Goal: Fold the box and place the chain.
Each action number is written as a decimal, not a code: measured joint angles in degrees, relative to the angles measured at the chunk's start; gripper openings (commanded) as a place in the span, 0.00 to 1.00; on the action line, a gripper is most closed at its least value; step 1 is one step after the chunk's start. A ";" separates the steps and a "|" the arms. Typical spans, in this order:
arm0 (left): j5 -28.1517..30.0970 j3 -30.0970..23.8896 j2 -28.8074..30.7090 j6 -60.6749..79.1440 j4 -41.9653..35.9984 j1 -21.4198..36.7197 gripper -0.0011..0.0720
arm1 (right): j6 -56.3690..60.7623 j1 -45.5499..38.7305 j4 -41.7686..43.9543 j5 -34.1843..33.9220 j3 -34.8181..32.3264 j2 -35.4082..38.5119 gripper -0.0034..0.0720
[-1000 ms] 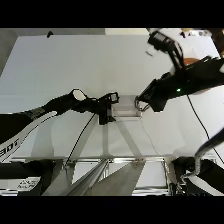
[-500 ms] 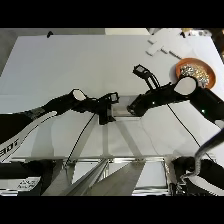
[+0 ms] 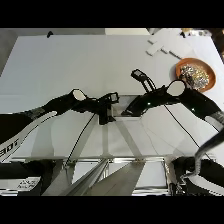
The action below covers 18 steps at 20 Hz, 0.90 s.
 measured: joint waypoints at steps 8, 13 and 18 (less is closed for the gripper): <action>0.00 0.00 -0.02 0.00 0.00 0.00 0.03 | 4.09 -4.76 -6.73 1.84 3.50 10.71 0.30; 0.00 0.00 0.00 0.00 0.00 0.00 0.03 | 16.50 -16.72 -16.06 1.01 5.66 10.97 0.45; 0.00 0.00 0.00 0.00 0.00 0.00 0.03 | 23.30 -21.59 -23.56 -1.95 6.10 4.24 0.50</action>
